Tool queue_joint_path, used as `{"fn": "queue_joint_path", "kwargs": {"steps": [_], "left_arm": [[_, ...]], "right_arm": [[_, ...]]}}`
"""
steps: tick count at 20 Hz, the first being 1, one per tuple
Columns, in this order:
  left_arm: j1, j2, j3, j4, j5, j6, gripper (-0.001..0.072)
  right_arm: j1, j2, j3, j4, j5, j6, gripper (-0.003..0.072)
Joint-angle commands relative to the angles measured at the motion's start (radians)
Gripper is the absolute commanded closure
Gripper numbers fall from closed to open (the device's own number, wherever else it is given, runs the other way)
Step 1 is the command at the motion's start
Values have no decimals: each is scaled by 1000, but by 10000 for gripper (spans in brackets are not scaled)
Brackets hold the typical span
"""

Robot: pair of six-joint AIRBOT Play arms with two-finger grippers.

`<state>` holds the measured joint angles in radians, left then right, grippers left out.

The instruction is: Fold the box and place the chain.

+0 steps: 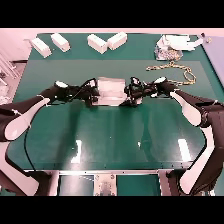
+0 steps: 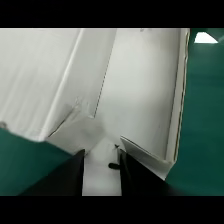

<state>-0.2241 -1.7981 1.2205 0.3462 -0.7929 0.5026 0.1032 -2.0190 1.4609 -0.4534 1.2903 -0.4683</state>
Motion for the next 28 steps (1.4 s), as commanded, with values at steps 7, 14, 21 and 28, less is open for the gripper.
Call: {"fn": "queue_joint_path", "kwargs": {"steps": [7, 14, 21, 28], "left_arm": [[74, 24, 1, -18, -41, 30, 600], [172, 143, 1, -13, -93, -199, 602], [328, 185, 1, 126, -193, -1058, 692], [319, 123, 1, 286, -266, -1339, 692]], "right_arm": [[1, -1, 1, -1, 4, -3, 109], [1, -1, 1, -1, 4, -3, 110], [1, -1, 1, -1, 4, -3, 109], [1, -1, 1, -1, 5, -3, 110]]}}
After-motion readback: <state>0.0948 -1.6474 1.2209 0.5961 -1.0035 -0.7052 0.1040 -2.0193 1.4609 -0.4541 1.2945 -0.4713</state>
